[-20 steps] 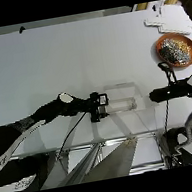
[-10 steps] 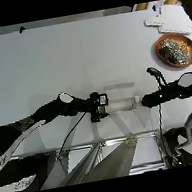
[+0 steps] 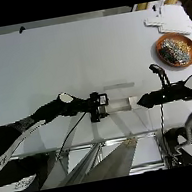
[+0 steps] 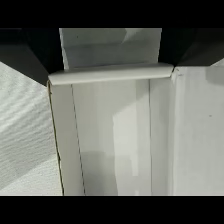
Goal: Fold the box and place the chain.
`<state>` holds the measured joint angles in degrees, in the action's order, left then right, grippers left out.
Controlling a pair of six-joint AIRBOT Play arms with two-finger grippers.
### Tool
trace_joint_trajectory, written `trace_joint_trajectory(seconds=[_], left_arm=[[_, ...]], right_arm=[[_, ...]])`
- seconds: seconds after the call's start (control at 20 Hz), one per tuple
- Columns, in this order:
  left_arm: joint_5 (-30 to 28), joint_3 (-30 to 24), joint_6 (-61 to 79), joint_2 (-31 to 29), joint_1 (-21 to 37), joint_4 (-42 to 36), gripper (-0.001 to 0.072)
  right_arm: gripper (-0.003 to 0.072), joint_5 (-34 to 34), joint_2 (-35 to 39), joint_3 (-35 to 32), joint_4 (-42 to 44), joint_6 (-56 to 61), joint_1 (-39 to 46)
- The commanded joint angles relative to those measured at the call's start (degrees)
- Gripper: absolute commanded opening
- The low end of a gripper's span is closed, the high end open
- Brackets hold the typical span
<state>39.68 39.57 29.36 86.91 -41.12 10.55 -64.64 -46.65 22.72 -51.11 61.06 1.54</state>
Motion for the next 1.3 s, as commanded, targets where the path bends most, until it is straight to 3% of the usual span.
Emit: trace_joint_trajectory(seconds=[0.0,0.05,0.15,0.35,0.6,0.8,1.0,1.25], left_arm=[[0.0,0.0,0.0,0.0,0.0,0.0,0.0274],[0.0,0.0,0.0,0.0,0.0,0.0,0.0274],[0.0,0.0,0.0,0.0,0.0,0.0,0.0274],[0.0,0.0,0.0,0.0,0.0,0.0,0.0274],[0.0,0.0,0.0,0.0,0.0,0.0,0.0274],[0.0,0.0,0.0,0.0,0.0,0.0,0.0274],[0.0,0.0,0.0,0.0,0.0,0.0,0.0274],[0.0,0.0,0.0,0.0,0.0,0.0,0.0274]], right_arm=[[0.0380,2.4,0.3,-1.4,3.1,0.3,-1.9],[0.0433,3.5,0.1,-1.4,3.2,0.7,-3.4],[0.0462,7.1,0.1,-1.4,3.2,3.6,-5.8],[0.0458,9.9,-0.1,-0.2,1.2,10.6,-11.3],[0.0419,13.7,-0.8,2.8,-14.4,32.7,-21.0],[0.0412,12.8,-7.5,7.7,-18.5,39.5,-25.9],[0.0406,9.4,-14.6,12.2,-28.1,52.2,-31.5],[0.0407,7.2,-17.4,15.4,-37.9,63.9,-35.1]])
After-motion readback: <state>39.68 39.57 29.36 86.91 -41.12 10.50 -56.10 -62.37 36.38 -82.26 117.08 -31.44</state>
